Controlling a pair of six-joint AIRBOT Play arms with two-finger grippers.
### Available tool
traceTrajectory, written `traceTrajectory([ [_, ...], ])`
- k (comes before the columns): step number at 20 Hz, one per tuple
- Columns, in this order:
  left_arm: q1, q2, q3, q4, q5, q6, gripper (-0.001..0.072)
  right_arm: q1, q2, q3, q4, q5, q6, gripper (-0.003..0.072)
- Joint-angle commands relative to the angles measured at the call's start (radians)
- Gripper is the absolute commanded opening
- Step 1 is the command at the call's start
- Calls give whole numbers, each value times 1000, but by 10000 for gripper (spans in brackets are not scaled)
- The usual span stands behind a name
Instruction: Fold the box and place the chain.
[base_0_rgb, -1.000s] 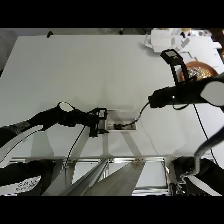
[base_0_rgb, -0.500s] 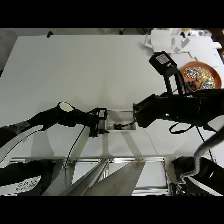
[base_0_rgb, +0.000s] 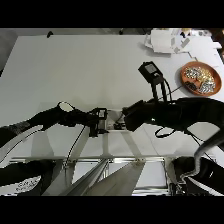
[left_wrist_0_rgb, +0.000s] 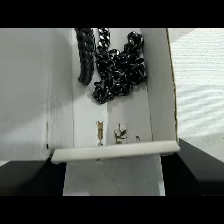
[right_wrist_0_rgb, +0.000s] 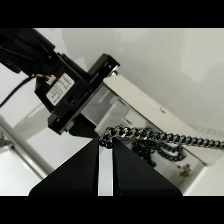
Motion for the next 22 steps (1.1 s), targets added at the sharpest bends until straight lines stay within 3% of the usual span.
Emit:
traceTrajectory([
  [1, 0, 1, 0, 0, 0, 0, 138, 2, -2, -100, 61, -96, 3, 17],
  [11, 0, 1, 0, 0, 1, 0, 138, -40, 39, -142, 31, -258, 39, 16],
  [15, 0, 1, 0, 0, 0, 0, 138, -149, 140, -141, -61, -132, 103, 16],
  [18, 0, 1, 0, 0, 0, 0, 138, -208, 235, -142, -61, 6, 104, 16],
  [22, 0, 1, 0, 0, 1, 0, 138, -212, 254, -150, -6, 157, 105, 16],
])
